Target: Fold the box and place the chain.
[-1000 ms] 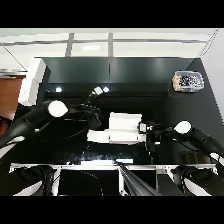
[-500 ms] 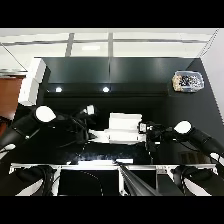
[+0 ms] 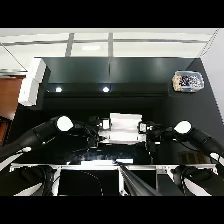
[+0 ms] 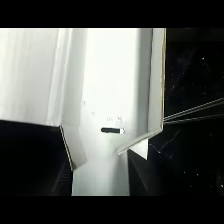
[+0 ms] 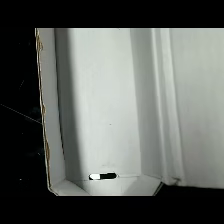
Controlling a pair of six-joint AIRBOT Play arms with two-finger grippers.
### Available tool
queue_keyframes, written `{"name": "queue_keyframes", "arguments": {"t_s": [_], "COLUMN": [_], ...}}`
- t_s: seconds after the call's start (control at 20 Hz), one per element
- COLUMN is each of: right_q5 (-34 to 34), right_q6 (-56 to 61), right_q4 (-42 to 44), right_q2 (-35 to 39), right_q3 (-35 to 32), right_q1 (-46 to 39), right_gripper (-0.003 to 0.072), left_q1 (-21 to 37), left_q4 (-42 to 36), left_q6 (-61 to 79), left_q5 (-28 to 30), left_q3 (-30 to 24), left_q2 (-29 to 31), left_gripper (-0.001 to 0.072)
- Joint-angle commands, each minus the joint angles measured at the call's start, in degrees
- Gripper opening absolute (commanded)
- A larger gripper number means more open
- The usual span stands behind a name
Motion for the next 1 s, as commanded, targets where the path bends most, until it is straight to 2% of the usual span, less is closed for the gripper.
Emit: {"name": "queue_keyframes", "arguments": {"t_s": [0.0, 0.3, 0.55, 0.65, 0.75, 0.85, 0.95], "right_q5": [0.0, 0.0, 0.0, 0.0, 0.0, 0.0, 0.0], "right_q6": [0.0, 0.0, 0.0, 0.0, 0.0, 0.0, 0.0], "right_q4": [0.0, 0.0, 0.0, 0.0, 0.0, 0.0, 0.0], "right_q2": [0.0, 0.0, 0.0, 0.0, 0.0, 0.0, 0.0], "right_q3": [0.1, 0.1, 0.1, 0.1, 0.1, 0.1, 0.1], "right_q1": [0.0, 0.0, 0.0, 0.0, 0.0, 0.0, 0.0], "right_gripper": [0.0437, 0.0437, 0.0437, 0.0437, 0.0437, 0.0437, 0.0437], "left_q1": [-1.0, -1.1, -1.1, -1.1, -1.1, -1.6, -2.9], "left_q4": [-0.1, -4.2, -4.4, -4.9, -6.1, -8.7, -9.0], "left_q6": [0.5, 0.4, 0.4, 0.4, 0.4, 0.5, 0.6], "left_q5": [1.9, 0.5, -1.6, -1.3, -1.2, -0.9, 1.7], "left_q3": [-0.1, -0.1, -0.1, -0.1, -0.1, -0.1, -0.1], "left_q2": [-0.4, -0.4, -0.4, -0.4, -0.4, -0.4, -0.8], "left_gripper": [0.0349, 0.0332, 0.0332, 0.0212, 0.0148, 0.0144, 0.0144]}}
